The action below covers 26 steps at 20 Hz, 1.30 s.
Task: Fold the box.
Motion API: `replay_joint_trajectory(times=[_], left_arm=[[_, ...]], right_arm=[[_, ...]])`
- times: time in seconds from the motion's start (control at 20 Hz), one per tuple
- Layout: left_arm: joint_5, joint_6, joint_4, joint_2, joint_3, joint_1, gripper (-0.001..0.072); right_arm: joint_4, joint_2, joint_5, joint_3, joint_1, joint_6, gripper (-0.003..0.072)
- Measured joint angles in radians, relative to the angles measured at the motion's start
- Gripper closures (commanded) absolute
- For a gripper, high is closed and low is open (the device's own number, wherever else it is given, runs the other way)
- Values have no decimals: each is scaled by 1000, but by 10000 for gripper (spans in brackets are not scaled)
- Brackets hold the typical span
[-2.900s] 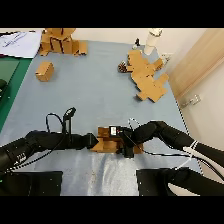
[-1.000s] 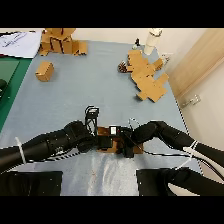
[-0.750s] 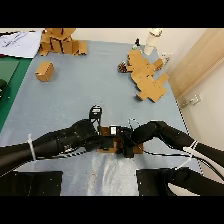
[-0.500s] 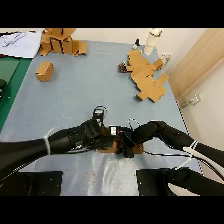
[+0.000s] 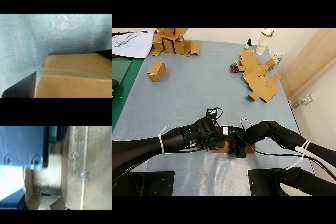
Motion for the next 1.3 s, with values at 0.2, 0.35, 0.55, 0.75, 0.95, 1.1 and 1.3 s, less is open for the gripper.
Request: replay_joint_trajectory(times=[0.2, 0.35, 0.55, 0.75, 0.95, 1.1, 1.3], left_arm=[[-24, 0, 15, -1, 8, -1, 294], [-43, -9, 20, -13, 10, -1, 295], [-48, -23, 2, -41, 11, -2, 610], [-34, -30, -3, -50, 15, -1, 697], [-38, -28, -14, -53, 19, -1, 694], [-71, -22, -36, -53, 23, -2, 275], [-68, -22, -53, -38, 27, -2, 274]], right_arm=[[0, 0, 0, 0, 0, 0, 347], [0, 0, 0, 0, 0, 0, 347], [0, 0, 0, 0, 0, 0, 347], [1, 0, 0, 0, 0, 3, 347], [1, 0, 0, 0, 0, 0, 347], [0, 0, 0, 0, 0, 0, 347], [-1, 0, 0, 0, 0, -1, 347]])
